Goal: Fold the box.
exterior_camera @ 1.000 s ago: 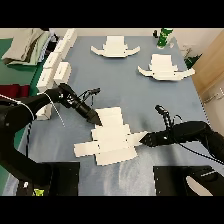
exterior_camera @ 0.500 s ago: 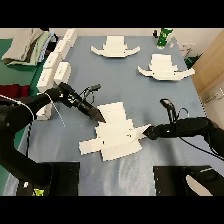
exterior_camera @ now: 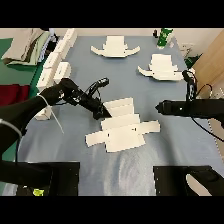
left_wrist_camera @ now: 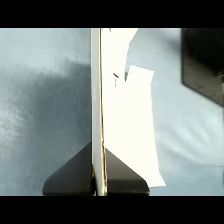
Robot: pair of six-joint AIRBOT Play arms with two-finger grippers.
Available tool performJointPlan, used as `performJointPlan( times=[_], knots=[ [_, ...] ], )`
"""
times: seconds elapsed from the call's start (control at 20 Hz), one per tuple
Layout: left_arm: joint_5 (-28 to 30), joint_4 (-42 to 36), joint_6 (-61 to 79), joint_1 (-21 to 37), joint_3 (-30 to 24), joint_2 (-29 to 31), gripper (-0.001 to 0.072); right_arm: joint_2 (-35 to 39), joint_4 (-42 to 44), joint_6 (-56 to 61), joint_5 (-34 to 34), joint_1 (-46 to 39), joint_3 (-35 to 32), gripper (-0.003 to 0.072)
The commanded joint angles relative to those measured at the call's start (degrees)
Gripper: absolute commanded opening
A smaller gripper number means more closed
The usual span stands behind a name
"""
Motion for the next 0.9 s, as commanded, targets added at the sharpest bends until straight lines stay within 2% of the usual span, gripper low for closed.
performJointPlan(
  times=[0.0, 0.15, 0.25, 0.4, 0.55, 0.7, 0.85],
  knots=[
    [12.46, 1.97, 8.0, -4.5, -6.62, 10.32, 0.001, 0.35, 1.36, 0.92, 0.79, -0.22, 0.44, 0.0003],
    [16.7, 3.61, 9.84, -7.91, -11.76, 15.96, 0.0012, -0.26, 1.68, 0.92, 3.5, -0.22, -0.76, 0.0003],
    [16.98, 6.99, 8.57, -9.84, -13.14, 15.61, 0.0013, -0.87, 2.16, 0.9, 4.11, -0.2, -1.33, 0.0003],
    [18.1, 7.34, 4.87, -11.32, -14.91, 13.22, 0.0014, -1.53, 2.89, -0.2, 4.39, -0.2, -2.58, 0.0003],
    [26.91, 5.57, 4.85, -12.46, -18.01, 13.57, 0.0012, -1.6, 2.95, -0.42, 5.14, -0.2, -3.93, 0.0003],
    [28.52, 4.74, 5.68, -12.44, -18.78, 15.17, 0.0012, -1.6, 2.93, -0.61, 5.38, -0.2, -4.09, 0.0003],
    [30.69, 4.11, 10.4, -12.83, -18.29, 19.56, 0.0012, -1.64, 2.93, -0.61, 5.75, -0.2, -4.09, 0.0003]
  ],
)
